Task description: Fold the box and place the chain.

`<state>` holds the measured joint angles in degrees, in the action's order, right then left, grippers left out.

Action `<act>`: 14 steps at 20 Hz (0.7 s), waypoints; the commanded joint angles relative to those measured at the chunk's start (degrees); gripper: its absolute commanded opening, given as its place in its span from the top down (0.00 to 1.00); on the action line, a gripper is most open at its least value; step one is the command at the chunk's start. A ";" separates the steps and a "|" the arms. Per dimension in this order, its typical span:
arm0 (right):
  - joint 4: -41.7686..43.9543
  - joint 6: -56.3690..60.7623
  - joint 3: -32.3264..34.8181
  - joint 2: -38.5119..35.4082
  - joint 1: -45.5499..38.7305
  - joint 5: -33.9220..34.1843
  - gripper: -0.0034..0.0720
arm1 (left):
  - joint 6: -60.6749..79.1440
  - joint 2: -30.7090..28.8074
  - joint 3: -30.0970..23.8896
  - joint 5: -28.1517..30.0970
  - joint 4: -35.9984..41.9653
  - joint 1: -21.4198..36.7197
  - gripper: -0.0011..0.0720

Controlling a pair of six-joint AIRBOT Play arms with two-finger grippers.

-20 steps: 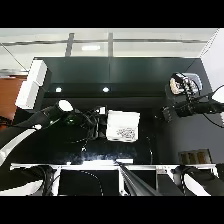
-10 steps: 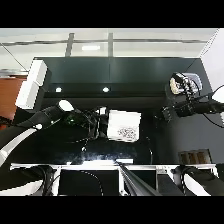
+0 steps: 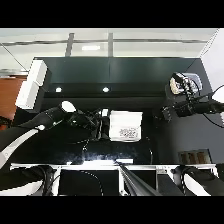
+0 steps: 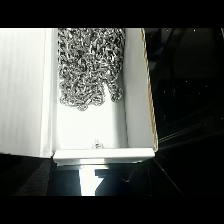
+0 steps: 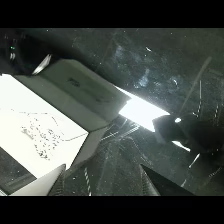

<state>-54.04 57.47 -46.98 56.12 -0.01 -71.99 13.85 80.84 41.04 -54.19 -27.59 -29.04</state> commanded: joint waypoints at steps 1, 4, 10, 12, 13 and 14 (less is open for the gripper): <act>-0.02 0.00 -0.02 -0.02 0.00 0.00 0.24 | -0.37 0.11 -0.02 0.24 0.92 -0.22 0.02; -0.02 0.00 -0.02 -0.02 0.00 0.02 0.24 | -0.42 0.15 -0.02 0.28 1.57 -0.50 0.02; -0.02 0.00 -0.02 -0.02 0.00 0.02 0.24 | -0.37 0.15 -0.02 0.22 1.55 -0.52 0.47; -0.02 -0.02 -0.02 -0.02 0.00 0.02 0.24 | -0.37 0.13 -0.02 0.39 1.09 -0.50 0.50; -0.02 0.00 -0.02 -0.02 0.00 0.11 0.24 | -0.39 0.11 0.00 0.68 0.55 -0.50 0.51; 0.04 0.00 -0.02 -0.02 0.00 0.37 0.24 | -0.42 0.09 0.00 0.90 0.22 -0.50 0.51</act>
